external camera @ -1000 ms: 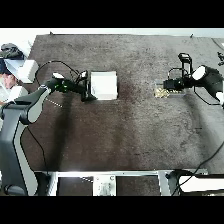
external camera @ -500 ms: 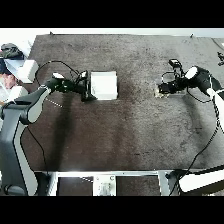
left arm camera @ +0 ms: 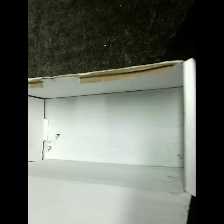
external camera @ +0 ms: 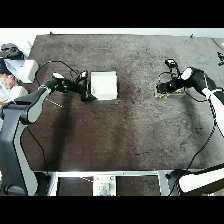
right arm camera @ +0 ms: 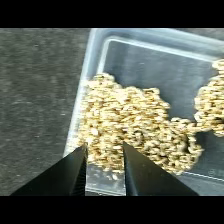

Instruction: Fold the box and place the chain.

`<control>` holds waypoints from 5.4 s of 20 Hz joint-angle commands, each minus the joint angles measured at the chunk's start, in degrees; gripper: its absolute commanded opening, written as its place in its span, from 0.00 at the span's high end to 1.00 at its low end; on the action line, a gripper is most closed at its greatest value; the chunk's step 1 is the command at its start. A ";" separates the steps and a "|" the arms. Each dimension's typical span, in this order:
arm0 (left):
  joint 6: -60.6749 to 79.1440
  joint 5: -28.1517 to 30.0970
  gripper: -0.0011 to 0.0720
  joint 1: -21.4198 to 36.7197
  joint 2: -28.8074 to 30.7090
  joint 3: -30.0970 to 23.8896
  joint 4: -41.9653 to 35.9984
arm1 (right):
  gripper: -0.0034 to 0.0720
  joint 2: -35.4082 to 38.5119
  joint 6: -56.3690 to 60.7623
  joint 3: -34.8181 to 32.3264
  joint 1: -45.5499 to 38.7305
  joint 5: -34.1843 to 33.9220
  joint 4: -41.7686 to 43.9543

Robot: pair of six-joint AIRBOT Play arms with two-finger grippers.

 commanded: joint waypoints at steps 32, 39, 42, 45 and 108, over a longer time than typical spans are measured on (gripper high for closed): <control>0.00 0.00 0.68 0.00 0.02 0.02 0.00 | 0.97 37.94 0.15 7.17 19.17 -26.99 3.96; 0.00 0.00 0.68 0.00 0.02 0.02 0.00 | 0.97 29.68 0.20 7.17 30.25 -28.11 4.63; 0.00 0.00 0.68 0.00 0.02 0.02 0.00 | 0.97 24.28 0.20 7.08 33.29 -27.85 6.36; 0.00 0.00 0.68 0.00 0.02 0.02 0.00 | 0.97 19.28 0.22 7.02 35.93 -27.87 6.40; 0.02 0.00 0.68 0.00 0.02 0.02 0.00 | 0.97 25.46 43.54 -28.02 32.98 -70.55 10.34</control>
